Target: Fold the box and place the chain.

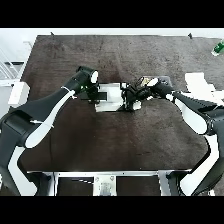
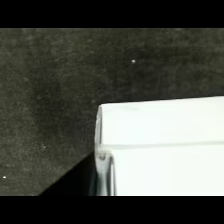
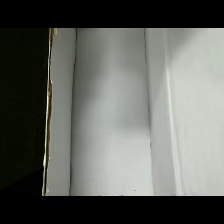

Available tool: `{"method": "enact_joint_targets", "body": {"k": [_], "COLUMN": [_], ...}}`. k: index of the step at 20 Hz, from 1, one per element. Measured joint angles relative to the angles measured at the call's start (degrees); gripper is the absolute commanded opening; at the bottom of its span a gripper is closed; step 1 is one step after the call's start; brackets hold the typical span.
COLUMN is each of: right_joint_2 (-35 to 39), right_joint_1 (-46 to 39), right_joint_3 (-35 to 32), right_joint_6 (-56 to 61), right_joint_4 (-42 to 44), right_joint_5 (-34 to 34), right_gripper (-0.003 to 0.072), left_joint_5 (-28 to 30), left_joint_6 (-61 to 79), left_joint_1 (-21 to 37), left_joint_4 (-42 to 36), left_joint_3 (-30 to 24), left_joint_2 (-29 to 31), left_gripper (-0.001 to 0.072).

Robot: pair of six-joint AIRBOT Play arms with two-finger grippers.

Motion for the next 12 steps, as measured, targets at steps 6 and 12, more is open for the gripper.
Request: {"method": "enact_joint_targets", "body": {"k": [6, 12], "right_joint_2": [0.0, 0.0], "right_joint_1": [0.0, 0.0], "right_joint_3": [0.0, 0.0], "right_joint_6": [0.0, -0.2], "right_joint_4": [0.0, -0.1], "right_joint_5": [0.0, 0.0], "right_gripper": [0.0504, 0.0503], "left_joint_5": [-0.2, -1.9], "left_joint_6": [0.0, 2.2], "left_joint_1": [-0.3, -0.1], "left_joint_4": [0.4, 0.7], "left_joint_3": [0.0, 1.2], "left_joint_2": [-0.3, -0.3], "left_gripper": [0.0023, 0.0376]}}
